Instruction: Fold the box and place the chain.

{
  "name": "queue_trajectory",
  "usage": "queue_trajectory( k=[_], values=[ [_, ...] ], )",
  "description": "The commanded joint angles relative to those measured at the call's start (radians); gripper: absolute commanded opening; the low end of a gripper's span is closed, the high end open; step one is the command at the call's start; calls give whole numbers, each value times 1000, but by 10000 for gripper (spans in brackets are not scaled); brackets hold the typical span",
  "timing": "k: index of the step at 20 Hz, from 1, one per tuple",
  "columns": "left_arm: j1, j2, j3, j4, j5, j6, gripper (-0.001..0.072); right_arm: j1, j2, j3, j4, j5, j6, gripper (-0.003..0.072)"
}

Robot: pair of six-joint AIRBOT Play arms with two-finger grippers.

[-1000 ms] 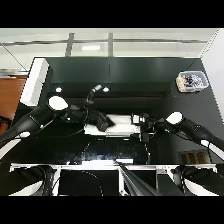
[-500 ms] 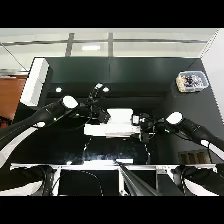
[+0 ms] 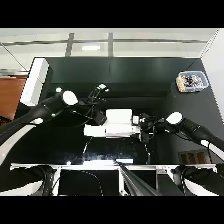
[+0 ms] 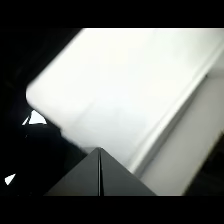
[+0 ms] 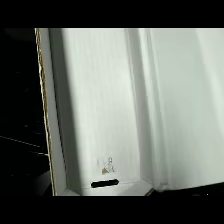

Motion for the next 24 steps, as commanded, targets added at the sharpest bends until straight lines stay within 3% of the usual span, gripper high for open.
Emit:
queue_trajectory(
  k=[1,5,7,8,10,11,14,18,21,23,24],
  values=[
    [88,126,9,88,-171,-6,23,0,0,0,2,1,0,487],
    [212,280,-100,25,-206,94,23,0,0,0,2,1,0,487],
    [222,285,-191,-85,-209,287,26,0,0,0,2,1,0,487],
    [210,282,-233,-104,-197,392,78,0,0,0,2,1,0,487],
    [172,280,-296,-96,-117,582,685,0,0,0,2,1,0,487],
    [150,280,-319,-94,-44,634,715,0,0,0,2,1,0,487],
    [83,261,-327,-79,115,753,702,0,0,0,2,1,0,487],
    [9,191,-312,-79,181,811,684,0,0,0,2,1,0,487],
    [-27,160,-278,-80,188,811,557,0,0,0,2,1,0,487],
    [-43,146,-262,-80,187,811,555,0,0,0,2,1,0,487],
    [-50,140,-258,-87,183,809,490,0,0,0,2,1,0,487]
  ],
)
